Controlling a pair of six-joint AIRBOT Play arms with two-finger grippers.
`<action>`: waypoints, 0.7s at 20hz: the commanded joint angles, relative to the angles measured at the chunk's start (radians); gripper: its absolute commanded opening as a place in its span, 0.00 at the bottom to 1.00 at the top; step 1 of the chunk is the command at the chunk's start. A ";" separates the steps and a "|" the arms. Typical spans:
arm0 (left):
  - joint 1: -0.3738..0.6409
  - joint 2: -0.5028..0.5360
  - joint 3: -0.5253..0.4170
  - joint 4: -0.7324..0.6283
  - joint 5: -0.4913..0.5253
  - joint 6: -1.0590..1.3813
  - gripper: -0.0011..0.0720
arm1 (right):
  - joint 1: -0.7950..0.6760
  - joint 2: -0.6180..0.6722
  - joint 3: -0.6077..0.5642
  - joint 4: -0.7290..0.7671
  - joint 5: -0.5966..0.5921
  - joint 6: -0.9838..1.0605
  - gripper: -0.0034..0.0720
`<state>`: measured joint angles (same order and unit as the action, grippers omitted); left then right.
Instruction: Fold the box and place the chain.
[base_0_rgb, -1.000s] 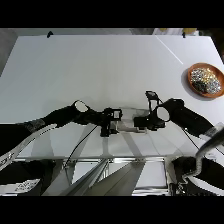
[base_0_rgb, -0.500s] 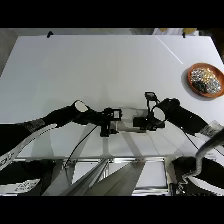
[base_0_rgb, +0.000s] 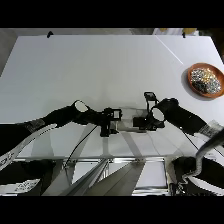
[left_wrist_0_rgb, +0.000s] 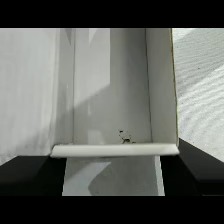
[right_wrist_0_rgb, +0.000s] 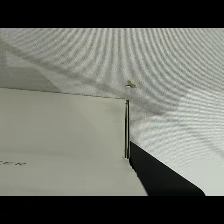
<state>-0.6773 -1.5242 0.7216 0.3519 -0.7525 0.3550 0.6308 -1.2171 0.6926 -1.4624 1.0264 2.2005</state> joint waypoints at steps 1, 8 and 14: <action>0.000 0.000 0.000 0.000 0.000 0.000 0.36 | 0.000 0.002 0.025 -0.018 0.034 -0.036 0.36; 0.000 0.000 0.000 0.000 0.000 0.000 0.36 | 0.000 -0.007 0.055 -0.047 0.079 -0.035 0.42; 0.000 0.000 0.000 0.000 0.000 0.000 0.36 | 0.000 -0.068 0.055 -0.018 0.084 -0.036 0.30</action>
<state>-0.6773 -1.5242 0.7212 0.3515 -0.7517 0.3550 0.6304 -1.2659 0.7464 -1.4925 1.1088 2.1651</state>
